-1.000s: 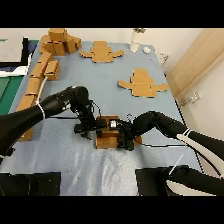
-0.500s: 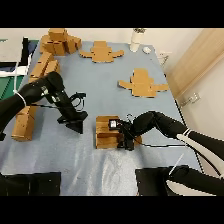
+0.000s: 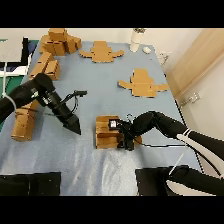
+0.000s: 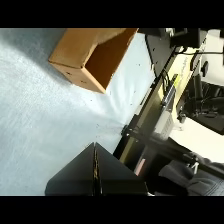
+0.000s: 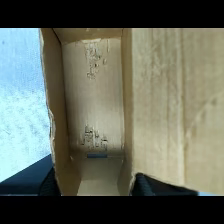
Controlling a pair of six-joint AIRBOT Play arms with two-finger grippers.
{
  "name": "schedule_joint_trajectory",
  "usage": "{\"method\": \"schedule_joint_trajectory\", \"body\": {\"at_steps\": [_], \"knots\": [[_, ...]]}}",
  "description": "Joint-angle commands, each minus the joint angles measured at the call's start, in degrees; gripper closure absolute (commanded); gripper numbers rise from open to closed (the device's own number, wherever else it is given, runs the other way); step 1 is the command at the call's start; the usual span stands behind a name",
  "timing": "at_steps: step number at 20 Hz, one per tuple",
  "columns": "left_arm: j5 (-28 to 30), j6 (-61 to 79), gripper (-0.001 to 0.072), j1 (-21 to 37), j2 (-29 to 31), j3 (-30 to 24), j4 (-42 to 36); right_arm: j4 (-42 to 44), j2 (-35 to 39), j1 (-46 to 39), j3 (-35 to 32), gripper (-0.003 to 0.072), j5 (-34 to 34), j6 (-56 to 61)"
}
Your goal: Fold the box.
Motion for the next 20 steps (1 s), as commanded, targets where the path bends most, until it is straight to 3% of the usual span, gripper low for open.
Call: {"method": "schedule_joint_trajectory", "body": {"at_steps": [1,5,7,8,9,10,14,20], "knots": [[6.27,11.85,0.0694,3.65,6.91,-11.37,0.0,0.02,0.02,-0.02,0.04,0.0185,0.02,0.0],[31.21,31.23,0.0692,4.48,20.15,-26.25,-4.0,0.0,0.02,-0.02,0.04,0.0185,0.02,0.0],[37.57,40.37,0.0691,2.12,24.11,-29.55,-4.37,0.0,0.02,-0.02,0.04,0.0185,0.0,0.0],[38.4,45.24,0.0602,0.85,24.9,-30.32,-4.61,0.0,0.02,-0.02,0.04,0.0185,0.02,0.0],[39.01,51.01,0.026,-0.33,24.85,-30.73,-5.66,0.0,0.02,-0.02,0.04,0.0185,0.0,0.0],[40.26,57.59,0.0017,-1.75,24.28,-31.41,-8.7,0.0,0.02,-0.02,0.04,0.0185,0.0,0.0],[42.73,73.09,0.0017,-7.19,19.63,-32.22,-15.72,0.0,0.02,-0.02,0.04,0.0185,0.0,0.0],[50.47,73.61,0.0017,-13.11,15.06,-32.22,-20.5,0.0,0.02,-0.02,0.04,0.0185,0.0,0.0]]}}
